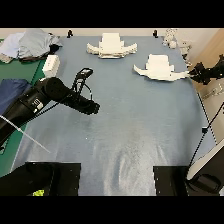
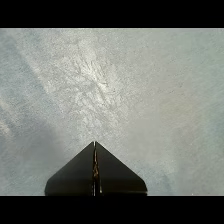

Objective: Fold the box.

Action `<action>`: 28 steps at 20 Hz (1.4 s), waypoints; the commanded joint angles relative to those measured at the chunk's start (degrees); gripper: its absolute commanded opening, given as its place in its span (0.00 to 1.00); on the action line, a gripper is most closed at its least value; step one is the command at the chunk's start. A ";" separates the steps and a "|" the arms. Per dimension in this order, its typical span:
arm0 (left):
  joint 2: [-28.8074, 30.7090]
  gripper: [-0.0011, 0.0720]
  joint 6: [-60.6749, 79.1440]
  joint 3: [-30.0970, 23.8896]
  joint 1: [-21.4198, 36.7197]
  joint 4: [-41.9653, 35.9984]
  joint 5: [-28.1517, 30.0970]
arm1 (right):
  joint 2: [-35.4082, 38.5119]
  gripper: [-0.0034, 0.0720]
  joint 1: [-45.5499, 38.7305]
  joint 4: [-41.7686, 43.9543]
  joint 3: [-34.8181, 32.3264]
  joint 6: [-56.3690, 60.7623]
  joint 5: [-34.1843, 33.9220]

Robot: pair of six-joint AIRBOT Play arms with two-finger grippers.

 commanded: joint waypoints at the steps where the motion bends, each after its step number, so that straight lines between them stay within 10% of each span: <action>1: 0.02 0.03 0.02 -0.02 0.00 -0.02 0.00 | -0.94 0.53 0.11 2.71 0.35 -2.91 0.76; 12: 0.02 0.03 0.00 -0.02 0.00 0.00 0.00 | -0.94 0.41 0.87 11.15 0.35 -14.40 -1.55; 16: 0.02 0.03 0.02 -0.02 0.00 0.00 0.00 | -0.92 0.05 0.94 11.23 0.37 -14.93 -1.49; 21: 0.02 0.03 0.00 -0.02 0.00 0.00 0.00 | 0.20 0.04 3.17 11.43 0.02 -14.73 -11.67; 28: 0.02 0.03 0.00 -0.02 0.00 0.00 0.00 | 14.93 0.04 8.02 11.08 -20.52 -16.20 -12.96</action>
